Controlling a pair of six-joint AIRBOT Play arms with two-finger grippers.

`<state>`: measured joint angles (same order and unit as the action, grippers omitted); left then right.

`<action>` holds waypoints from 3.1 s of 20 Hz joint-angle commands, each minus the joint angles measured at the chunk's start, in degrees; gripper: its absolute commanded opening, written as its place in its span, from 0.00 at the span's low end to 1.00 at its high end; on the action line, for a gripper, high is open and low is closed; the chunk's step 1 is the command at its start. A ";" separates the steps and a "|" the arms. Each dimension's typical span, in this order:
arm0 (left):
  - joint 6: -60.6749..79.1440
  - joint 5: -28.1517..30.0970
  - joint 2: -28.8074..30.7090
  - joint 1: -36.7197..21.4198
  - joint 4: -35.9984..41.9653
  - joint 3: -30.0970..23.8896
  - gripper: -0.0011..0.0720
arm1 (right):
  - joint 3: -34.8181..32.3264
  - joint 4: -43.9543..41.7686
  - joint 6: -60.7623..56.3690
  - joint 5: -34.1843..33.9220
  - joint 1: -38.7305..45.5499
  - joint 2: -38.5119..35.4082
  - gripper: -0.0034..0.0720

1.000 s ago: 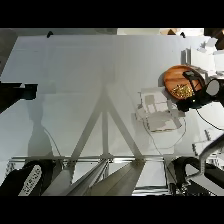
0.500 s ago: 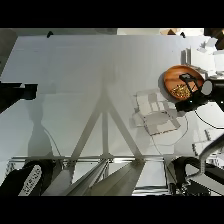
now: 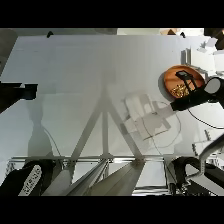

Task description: Fold the box and place the chain.

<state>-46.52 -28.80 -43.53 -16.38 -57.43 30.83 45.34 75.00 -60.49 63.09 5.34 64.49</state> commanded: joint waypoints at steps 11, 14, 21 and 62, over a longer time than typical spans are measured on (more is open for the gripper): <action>0.02 0.00 0.02 -0.02 -0.02 0.00 0.97 | -9.49 -34.27 7.04 -18.73 -0.04 -10.05 0.05; 0.02 0.02 0.02 -0.02 -0.02 0.00 0.97 | -19.04 -47.06 17.66 -20.31 -0.52 -13.22 0.05; 0.02 0.00 0.02 -0.02 -0.02 0.00 0.97 | -28.89 -64.63 37.29 -36.70 -14.93 -12.68 0.05; -10.32 -16.06 -0.02 9.79 9.94 0.02 0.45 | -30.27 -69.35 36.39 -45.79 -21.94 -12.70 0.06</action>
<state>-56.40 -44.07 -43.53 -11.18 -47.18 30.83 15.11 5.65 -24.10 17.28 -16.53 51.83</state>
